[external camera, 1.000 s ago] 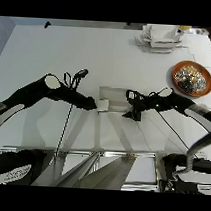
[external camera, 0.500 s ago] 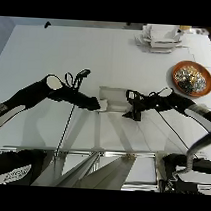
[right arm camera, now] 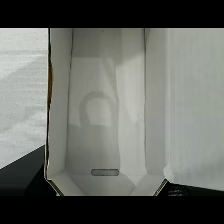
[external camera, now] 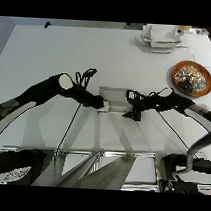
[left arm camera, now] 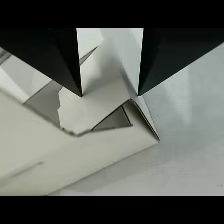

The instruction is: Fold the box and place the chain.

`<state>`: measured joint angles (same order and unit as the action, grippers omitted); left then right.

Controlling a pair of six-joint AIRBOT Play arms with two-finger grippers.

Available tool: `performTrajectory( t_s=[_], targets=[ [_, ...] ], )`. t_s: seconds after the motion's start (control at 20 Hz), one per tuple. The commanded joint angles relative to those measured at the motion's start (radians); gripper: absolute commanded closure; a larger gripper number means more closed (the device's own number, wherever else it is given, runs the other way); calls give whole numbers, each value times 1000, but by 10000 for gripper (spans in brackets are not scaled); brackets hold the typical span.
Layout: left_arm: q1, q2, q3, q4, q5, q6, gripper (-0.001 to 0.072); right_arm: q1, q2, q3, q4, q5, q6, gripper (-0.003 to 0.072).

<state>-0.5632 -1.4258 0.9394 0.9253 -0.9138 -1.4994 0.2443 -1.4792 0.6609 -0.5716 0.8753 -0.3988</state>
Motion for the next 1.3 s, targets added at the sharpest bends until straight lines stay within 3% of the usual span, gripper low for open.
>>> performTrajectory(
  t_s=[0.0,0.25,0.45,0.7,1.05,1.25],
  targets=[
    [-38,-27,57,140,4,-198,315,1,0,0,0,0,0,346],
    [-79,-40,99,296,-29,-397,316,1,0,0,0,0,0,346],
    [-136,-120,230,378,-186,-473,317,1,0,0,0,0,0,346],
    [-209,-220,352,424,-214,-620,320,1,0,0,0,0,0,346],
    [-230,-252,354,520,-309,-815,329,1,0,0,0,0,0,346],
    [-232,-263,354,528,-306,-859,399,1,0,0,0,0,0,346]
  ],
)
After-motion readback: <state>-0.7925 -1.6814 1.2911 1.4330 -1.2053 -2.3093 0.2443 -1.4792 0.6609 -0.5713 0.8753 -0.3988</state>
